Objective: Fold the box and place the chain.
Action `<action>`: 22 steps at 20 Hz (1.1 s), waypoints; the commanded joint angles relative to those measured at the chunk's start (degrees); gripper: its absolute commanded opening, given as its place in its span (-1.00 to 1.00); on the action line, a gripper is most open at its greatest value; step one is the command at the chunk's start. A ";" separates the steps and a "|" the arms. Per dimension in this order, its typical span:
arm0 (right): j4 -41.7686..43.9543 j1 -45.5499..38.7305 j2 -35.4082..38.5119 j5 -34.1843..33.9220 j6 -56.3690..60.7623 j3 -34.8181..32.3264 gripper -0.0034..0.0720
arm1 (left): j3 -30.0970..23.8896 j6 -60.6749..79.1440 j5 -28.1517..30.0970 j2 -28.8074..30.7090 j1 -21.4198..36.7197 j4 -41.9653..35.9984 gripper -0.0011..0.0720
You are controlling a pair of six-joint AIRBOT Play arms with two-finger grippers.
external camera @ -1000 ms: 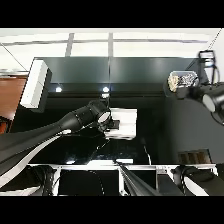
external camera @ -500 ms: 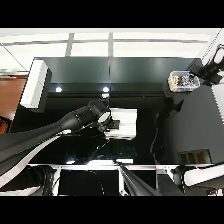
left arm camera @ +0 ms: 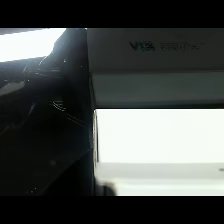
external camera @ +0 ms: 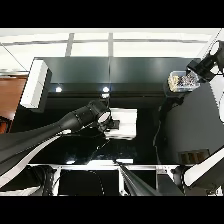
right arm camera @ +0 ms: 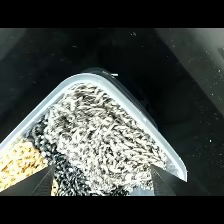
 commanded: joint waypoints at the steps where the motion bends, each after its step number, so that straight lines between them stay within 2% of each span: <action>1: 0.17 -0.17 -1.84 0.76 1.62 0.87 0.96 | 0.00 0.00 -0.11 0.00 0.00 0.00 -0.91; 8: 0.39 -0.68 -4.04 -0.81 2.03 0.92 0.95 | 0.00 0.02 -0.09 0.00 0.02 0.00 -0.91; 9: 0.33 -0.70 -4.20 -0.85 1.95 0.92 0.89 | 0.00 0.02 -0.07 0.00 0.00 0.00 -0.91; 10: 0.35 -0.70 -4.15 -0.83 1.33 0.96 0.34 | 0.00 0.02 -0.04 0.00 0.02 0.00 -0.90; 11: 0.33 -0.72 -4.07 -0.48 0.90 1.27 0.17 | 0.00 0.02 -0.04 0.00 0.02 0.00 -0.91; 12: 0.33 -0.72 -3.89 0.02 -0.59 1.90 -0.49 | 0.00 0.02 -0.04 0.00 0.00 0.00 -0.90; 13: 0.48 -0.72 -3.56 0.52 -3.08 2.82 -0.87 | 0.00 0.02 -0.04 0.00 0.02 0.00 -0.91; 16: 0.39 -0.74 -0.52 1.27 -9.42 4.98 -0.88 | 0.00 0.02 -0.02 0.00 0.02 0.00 -0.91; 19: 1.66 -0.68 6.47 3.56 -21.62 4.96 -0.88 | 0.00 0.00 -0.02 0.00 0.00 -0.02 -0.91; 22: 3.30 -0.61 15.17 7.52 -26.93 4.57 -0.88 | 0.00 0.00 0.00 0.00 0.00 -0.02 -0.91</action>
